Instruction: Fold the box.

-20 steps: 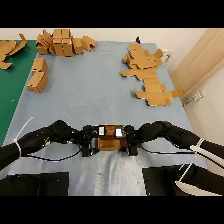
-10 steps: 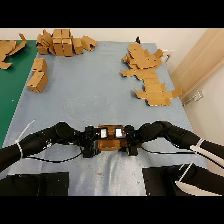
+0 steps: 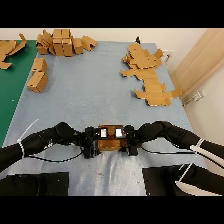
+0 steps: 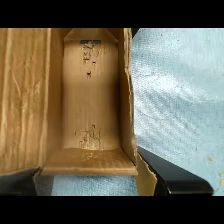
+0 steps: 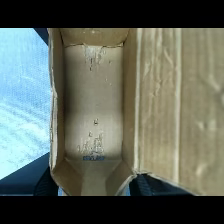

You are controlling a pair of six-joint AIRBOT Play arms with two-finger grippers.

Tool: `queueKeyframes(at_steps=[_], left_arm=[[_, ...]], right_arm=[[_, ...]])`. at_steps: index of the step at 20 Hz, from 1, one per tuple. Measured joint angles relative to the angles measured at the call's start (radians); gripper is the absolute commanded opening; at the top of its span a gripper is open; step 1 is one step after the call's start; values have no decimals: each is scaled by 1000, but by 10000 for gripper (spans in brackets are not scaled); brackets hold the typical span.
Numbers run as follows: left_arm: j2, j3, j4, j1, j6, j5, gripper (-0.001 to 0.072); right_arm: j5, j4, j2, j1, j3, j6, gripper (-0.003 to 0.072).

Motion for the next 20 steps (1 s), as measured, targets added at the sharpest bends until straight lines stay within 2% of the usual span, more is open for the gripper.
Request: queueKeyframes(at_steps=[6, 7, 8, 9, 20], left_arm=[[-19, 3, -11, 0, 3, 16, 697], [-21, 4, -13, 0, 3, 20, 639], [-22, 4, -13, 0, 2, 22, 434], [-23, 5, -14, 0, 2, 27, 360], [-25, 5, -10, 0, 2, 26, 362]], right_arm=[[0, 0, 0, 0, 0, 0, 499], [0, 0, 0, 0, 0, 0, 500], [0, 0, 0, 0, 0, 0, 499], [0, 1, 0, 0, 0, 2, 500], [0, 1, 0, 0, 0, 1, 499]])
